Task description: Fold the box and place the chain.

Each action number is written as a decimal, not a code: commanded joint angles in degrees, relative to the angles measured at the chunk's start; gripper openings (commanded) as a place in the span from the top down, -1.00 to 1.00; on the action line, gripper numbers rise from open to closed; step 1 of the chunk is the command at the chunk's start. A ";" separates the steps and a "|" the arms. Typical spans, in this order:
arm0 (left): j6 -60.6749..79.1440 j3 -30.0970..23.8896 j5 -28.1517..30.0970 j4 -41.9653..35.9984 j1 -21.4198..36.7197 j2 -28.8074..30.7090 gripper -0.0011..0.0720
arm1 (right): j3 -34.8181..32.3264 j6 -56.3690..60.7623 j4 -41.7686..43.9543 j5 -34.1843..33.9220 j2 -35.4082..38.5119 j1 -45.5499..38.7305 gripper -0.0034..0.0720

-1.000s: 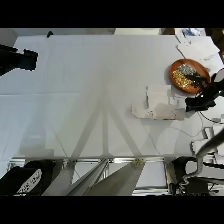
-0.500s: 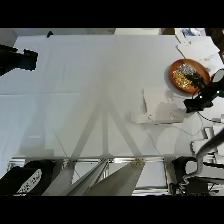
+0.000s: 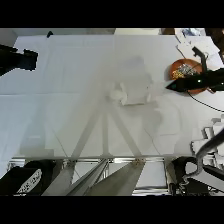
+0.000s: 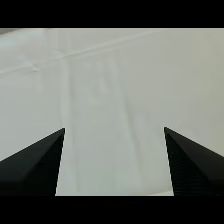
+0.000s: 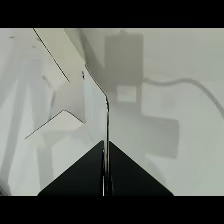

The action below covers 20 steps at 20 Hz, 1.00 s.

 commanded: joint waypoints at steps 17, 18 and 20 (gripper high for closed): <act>0.00 0.02 0.02 0.02 -0.02 -0.02 -0.93 | -23.74 -10.82 13.57 -47.56 4.28 22.75 0.88; 0.00 0.02 0.02 0.02 -0.02 -0.02 -0.93 | -24.96 -10.36 13.60 -49.24 4.02 22.75 0.88; 0.00 0.00 0.00 0.02 -0.02 -0.02 -0.93 | -26.88 -10.36 14.03 -50.62 2.69 22.75 0.87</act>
